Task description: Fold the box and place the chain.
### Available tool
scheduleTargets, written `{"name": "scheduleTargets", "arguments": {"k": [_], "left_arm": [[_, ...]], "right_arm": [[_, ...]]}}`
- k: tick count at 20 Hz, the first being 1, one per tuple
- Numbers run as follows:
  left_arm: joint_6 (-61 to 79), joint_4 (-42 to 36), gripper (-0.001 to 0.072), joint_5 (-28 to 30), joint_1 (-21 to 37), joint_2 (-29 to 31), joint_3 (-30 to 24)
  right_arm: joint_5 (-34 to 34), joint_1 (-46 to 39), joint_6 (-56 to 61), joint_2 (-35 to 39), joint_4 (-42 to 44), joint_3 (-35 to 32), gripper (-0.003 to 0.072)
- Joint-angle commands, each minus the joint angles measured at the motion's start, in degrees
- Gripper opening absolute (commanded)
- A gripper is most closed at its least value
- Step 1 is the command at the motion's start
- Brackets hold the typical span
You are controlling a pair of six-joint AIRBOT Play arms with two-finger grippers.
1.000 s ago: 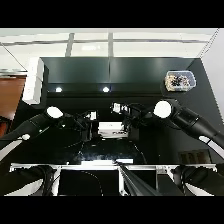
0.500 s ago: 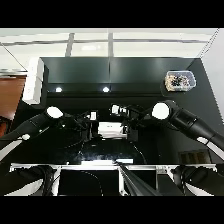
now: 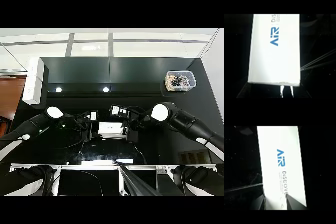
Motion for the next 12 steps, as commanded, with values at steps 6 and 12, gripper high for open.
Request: {"name": "scheduleTargets", "arguments": {"k": [6,12], "left_arm": [[0.0,0.0,0.0464,0.0,0.0,0.0,0.0],[0.0,0.0,0.0465,0.0,0.0,0.0,0.0]], "right_arm": [[4.0,-0.6,11.3,6.7,0.0,0.7,0.0322],[3.8,-6.0,29.7,6.2,21.8,-5.9,0.0001]]}}
